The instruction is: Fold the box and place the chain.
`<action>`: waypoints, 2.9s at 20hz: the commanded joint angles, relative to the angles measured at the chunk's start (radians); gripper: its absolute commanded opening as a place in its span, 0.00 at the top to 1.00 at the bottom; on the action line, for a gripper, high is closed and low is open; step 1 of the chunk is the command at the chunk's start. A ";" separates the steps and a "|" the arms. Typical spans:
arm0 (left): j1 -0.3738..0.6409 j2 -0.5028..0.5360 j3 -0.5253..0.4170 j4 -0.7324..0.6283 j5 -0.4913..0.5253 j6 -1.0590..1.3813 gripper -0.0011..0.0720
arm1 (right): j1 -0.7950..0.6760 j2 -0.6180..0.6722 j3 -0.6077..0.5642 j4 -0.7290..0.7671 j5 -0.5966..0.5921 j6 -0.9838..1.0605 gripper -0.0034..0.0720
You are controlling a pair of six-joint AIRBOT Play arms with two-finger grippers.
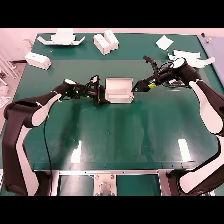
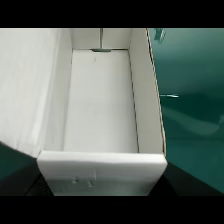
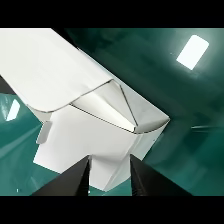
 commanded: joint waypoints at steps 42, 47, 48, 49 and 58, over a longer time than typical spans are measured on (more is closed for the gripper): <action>0.000 0.001 0.000 0.000 -0.008 0.000 0.25 | 0.290 -0.004 0.075 -0.628 -0.165 0.917 0.45; 0.000 0.001 0.000 0.000 -0.008 0.000 0.25 | 0.296 -0.016 0.075 -0.640 -0.116 0.921 0.46; 0.000 0.001 0.000 0.000 -0.008 0.000 0.25 | 0.297 -0.016 0.075 -0.645 -0.112 0.922 0.46; 0.000 0.001 0.000 0.000 -0.008 0.000 0.25 | 0.297 -0.016 0.075 -0.648 -0.113 0.926 0.46; 0.000 0.001 0.000 0.000 -0.008 0.000 0.25 | 0.327 -0.051 0.075 -0.647 -0.116 0.943 0.49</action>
